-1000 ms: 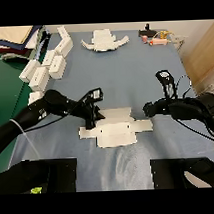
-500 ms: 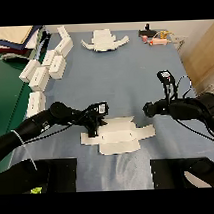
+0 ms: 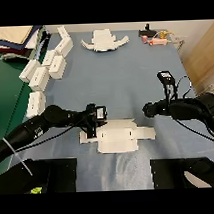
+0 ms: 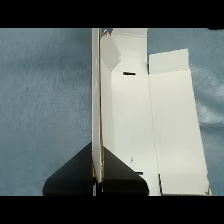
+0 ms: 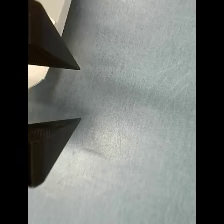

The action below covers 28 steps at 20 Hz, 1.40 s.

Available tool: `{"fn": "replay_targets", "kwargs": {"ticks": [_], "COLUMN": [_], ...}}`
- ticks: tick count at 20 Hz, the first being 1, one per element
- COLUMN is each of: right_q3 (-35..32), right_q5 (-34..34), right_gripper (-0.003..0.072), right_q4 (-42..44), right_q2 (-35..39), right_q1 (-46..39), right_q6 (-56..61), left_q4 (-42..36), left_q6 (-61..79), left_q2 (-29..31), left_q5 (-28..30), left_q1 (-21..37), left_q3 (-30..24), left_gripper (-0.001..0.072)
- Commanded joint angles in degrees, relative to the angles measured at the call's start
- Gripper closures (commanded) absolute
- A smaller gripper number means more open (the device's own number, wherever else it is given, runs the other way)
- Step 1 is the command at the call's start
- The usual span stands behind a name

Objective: Fold the box.

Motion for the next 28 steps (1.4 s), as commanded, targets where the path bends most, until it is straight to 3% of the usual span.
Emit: {"fn": "replay_targets", "kwargs": {"ticks": [1, 4, 11, 18, 26, 28], "right_q3": [0.02, 0.02, 0.02, 0.04, 0.04, 0.04], "right_q5": [-0.04, -0.04, -0.07, -0.37, -0.87, -2.58], "right_gripper": [0.0213, 0.0213, 0.0213, 0.0213, 0.0217, 0.0322], "right_q4": [0.22, 0.66, 1.51, 1.49, 1.51, 1.51], "right_q2": [-0.04, -0.04, -0.04, -0.04, -0.04, -0.04], "right_q1": [0.00, 0.00, 0.00, 0.00, 0.00, 0.00], "right_q6": [1.05, 1.05, 1.05, 1.03, 1.03, 1.03], "left_q4": [0.31, 0.04, -1.18, -1.18, -1.18, -1.16], "left_q6": [2.16, 2.10, 1.92, -1.16, -4.52, -4.52], "left_q2": [2.95, 3.02, 3.02, 3.04, 3.04, 3.04], "left_q5": [8.46, 12.20, 12.15, 1.62, 1.86, 2.86], "left_q1": [-3.61, -5.95, -6.08, -6.05, -6.03, -6.01], "left_q3": [-3.63, -7.04, -8.66, -8.63, -8.41, -8.41], "left_gripper": [0.0702, 0.0701, 0.0701, 0.0697, 0.0696, 0.0696]}}
